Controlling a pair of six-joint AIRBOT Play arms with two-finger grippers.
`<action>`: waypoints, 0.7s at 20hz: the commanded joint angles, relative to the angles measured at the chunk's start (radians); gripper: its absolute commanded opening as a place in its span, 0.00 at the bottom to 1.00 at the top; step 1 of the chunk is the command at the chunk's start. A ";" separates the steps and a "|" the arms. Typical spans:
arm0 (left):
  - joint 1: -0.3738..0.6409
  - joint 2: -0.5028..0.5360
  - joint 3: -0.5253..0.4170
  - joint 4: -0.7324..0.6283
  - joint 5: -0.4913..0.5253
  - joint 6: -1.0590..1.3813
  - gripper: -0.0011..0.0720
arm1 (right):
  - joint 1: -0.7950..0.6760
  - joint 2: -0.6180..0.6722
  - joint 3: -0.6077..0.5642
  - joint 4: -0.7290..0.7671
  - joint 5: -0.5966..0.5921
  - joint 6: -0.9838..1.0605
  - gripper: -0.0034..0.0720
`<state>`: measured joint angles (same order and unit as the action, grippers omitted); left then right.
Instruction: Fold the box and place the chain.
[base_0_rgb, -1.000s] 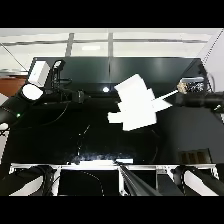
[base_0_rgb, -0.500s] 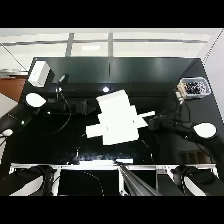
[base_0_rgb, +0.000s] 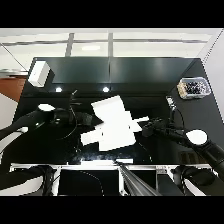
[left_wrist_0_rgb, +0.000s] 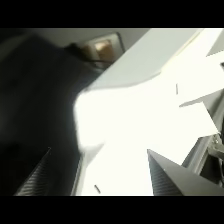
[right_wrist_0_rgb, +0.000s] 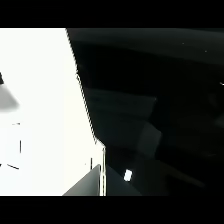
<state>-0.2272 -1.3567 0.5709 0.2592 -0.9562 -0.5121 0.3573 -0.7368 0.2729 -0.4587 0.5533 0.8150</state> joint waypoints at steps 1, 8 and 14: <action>-0.016 -0.149 0.075 -0.040 -0.146 0.158 0.97 | 0.006 0.001 -0.002 0.003 0.007 0.016 0.11; 0.013 -0.265 0.189 0.118 -0.328 0.198 0.72 | 0.006 0.001 -0.002 0.002 0.015 0.019 0.11; 0.032 -0.265 0.190 0.151 -0.314 0.199 0.49 | 0.006 0.001 -0.002 0.002 0.015 0.019 0.11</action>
<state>-0.2047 -1.6169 0.7555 0.3901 -1.2675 -0.3191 0.3622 -0.7368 0.2718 -0.4572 0.5678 0.8330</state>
